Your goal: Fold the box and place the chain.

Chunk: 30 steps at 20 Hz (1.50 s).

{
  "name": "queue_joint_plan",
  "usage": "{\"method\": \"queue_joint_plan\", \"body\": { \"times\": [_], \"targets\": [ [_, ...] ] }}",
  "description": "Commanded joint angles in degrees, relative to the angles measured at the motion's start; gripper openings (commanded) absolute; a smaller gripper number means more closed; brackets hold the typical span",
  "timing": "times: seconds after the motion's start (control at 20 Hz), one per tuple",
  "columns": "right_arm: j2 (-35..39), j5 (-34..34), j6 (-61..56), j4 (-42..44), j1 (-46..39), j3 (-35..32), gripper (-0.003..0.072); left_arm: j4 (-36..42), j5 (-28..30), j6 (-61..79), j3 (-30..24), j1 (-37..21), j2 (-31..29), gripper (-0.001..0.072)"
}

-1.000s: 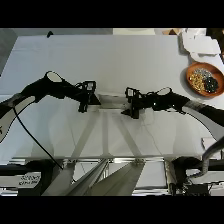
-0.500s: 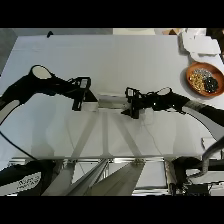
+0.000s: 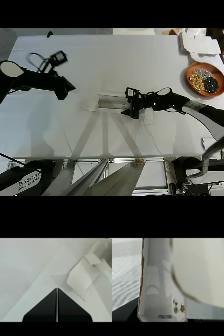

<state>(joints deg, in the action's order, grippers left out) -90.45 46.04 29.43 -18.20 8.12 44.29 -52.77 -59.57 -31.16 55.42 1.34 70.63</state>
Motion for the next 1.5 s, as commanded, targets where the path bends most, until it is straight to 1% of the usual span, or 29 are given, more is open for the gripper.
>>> {"method": "queue_joint_plan", "body": {
  "times": [0.0,0.15,0.35,0.5,0.65,0.75,0.9,1.0,1.15,1.45],
  "targets": [
    [0.0,0.0,0.0,0.0,0.0,0.1,0.0435,-3.7,2.4,-21.4,-1.7,-2.8,1.5,0.0009],
    [0.0,0.0,0.0,0.0,0.0,0.1,0.0435,-3.5,1.0,-27.2,-4.2,-1.6,5.1,0.0008],
    [0.0,0.0,0.0,0.0,0.0,0.1,0.0435,-2.8,-0.9,-27.4,-5.1,1.7,9.9,0.0006],
    [0.0,0.0,0.0,0.0,0.0,0.1,0.0435,1.4,-1.1,-27.4,-5.1,3.4,12.3,0.0005],
    [0.0,0.0,0.0,0.0,0.0,0.1,0.0435,4.5,0.2,-27.4,-5.1,4.0,13.7,0.0006],
    [0.0,0.0,0.0,0.0,0.0,0.1,0.0435,8.2,0.1,-28.4,-5.1,4.5,14.9,0.0005],
    [0.0,0.0,0.0,0.0,0.0,0.1,0.0435,9.1,0.8,-28.5,-5.0,5.8,17.1,0.0005],
    [0.0,0.0,0.0,0.0,0.0,0.1,0.0435,9.9,0.7,-28.4,-5.0,6.7,17.3,0.0005],
    [0.0,0.0,0.0,0.0,0.0,0.1,0.0435,13.2,-1.1,-28.0,-5.0,6.7,17.3,0.0006],
    [0.0,0.0,0.0,0.0,0.0,0.1,0.0435,15.1,-3.6,-26.7,-5.0,6.7,16.9,0.0010]
  ]
}}
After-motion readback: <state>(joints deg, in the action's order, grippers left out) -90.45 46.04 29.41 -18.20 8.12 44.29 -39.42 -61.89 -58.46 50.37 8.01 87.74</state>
